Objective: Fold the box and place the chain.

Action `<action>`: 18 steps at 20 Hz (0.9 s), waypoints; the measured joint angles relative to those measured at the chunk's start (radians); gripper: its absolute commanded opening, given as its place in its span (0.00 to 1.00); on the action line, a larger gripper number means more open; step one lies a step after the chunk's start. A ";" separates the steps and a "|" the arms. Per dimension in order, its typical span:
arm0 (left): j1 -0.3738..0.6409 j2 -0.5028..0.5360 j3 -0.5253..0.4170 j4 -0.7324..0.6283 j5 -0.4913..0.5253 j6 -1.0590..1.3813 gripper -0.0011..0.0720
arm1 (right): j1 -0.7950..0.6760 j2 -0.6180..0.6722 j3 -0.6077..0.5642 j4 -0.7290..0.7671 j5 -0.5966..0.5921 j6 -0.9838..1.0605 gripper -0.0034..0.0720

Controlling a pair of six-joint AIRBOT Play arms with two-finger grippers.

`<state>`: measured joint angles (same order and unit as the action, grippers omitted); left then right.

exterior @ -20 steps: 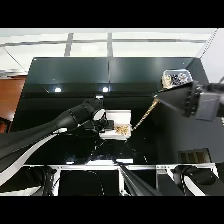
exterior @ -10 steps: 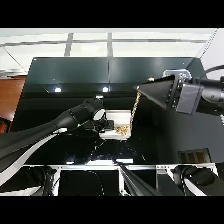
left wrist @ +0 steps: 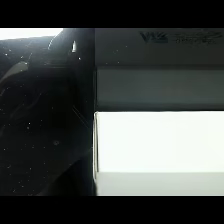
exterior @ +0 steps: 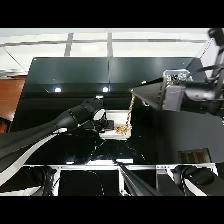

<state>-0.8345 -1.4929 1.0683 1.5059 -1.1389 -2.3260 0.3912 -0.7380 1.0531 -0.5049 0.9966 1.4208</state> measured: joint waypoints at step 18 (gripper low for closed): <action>0.000 0.000 0.000 0.000 0.000 0.000 0.05 | 0.098 -0.113 -0.446 -0.155 -0.195 0.093 0.40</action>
<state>-0.8345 -1.4929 1.0683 1.5059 -1.1389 -2.3260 0.4896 -0.8513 0.6075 -0.6601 0.8013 1.5139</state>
